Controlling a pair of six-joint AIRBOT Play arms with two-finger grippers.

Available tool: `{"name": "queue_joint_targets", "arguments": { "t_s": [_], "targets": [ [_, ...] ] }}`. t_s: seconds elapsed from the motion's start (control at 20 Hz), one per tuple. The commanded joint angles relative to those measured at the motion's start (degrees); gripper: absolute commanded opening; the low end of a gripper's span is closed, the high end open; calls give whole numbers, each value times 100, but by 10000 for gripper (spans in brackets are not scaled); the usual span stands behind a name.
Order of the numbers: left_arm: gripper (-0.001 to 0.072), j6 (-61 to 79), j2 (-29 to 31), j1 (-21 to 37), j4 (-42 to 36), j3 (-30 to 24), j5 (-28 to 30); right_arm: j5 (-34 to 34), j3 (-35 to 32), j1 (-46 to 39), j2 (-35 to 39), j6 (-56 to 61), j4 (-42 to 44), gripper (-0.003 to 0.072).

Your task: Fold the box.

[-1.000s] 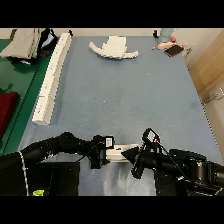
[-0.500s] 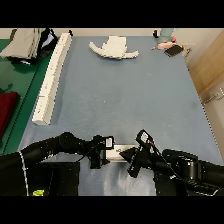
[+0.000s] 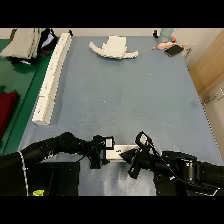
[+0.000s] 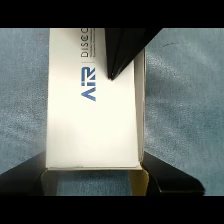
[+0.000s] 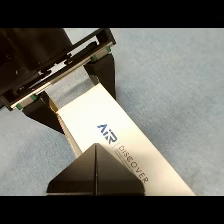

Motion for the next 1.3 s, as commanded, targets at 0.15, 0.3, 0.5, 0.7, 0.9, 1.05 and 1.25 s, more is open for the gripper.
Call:
{"name": "queue_joint_targets", "arguments": {
  "t_s": [0.15, 0.3, 0.5, 0.7, 0.9, 1.05, 1.25],
  "targets": [
    [407, -4, 0, 2, -4, 2, -4, 96, -28, 28, -258, 2, 118, 4],
    [407, -4, 0, 2, -4, 2, -4, 111, -28, 28, -271, 4, 118, 4],
    [407, -4, 0, 2, -4, 2, -4, 109, -22, 28, -269, 2, 118, 5],
    [407, -4, 0, 2, -4, 2, -2, 57, -11, 28, -55, 2, 111, 5],
    [407, -4, 0, 2, -4, 2, -4, 55, -11, 4, 380, 0, 37, 5],
    [407, -4, 0, 2, -4, 2, -4, 68, -11, 2, 573, 0, -136, 5],
    [407, -4, 0, 2, -4, 2, -4, 479, 243, -214, 564, 0, -511, 5]
  ]
}}
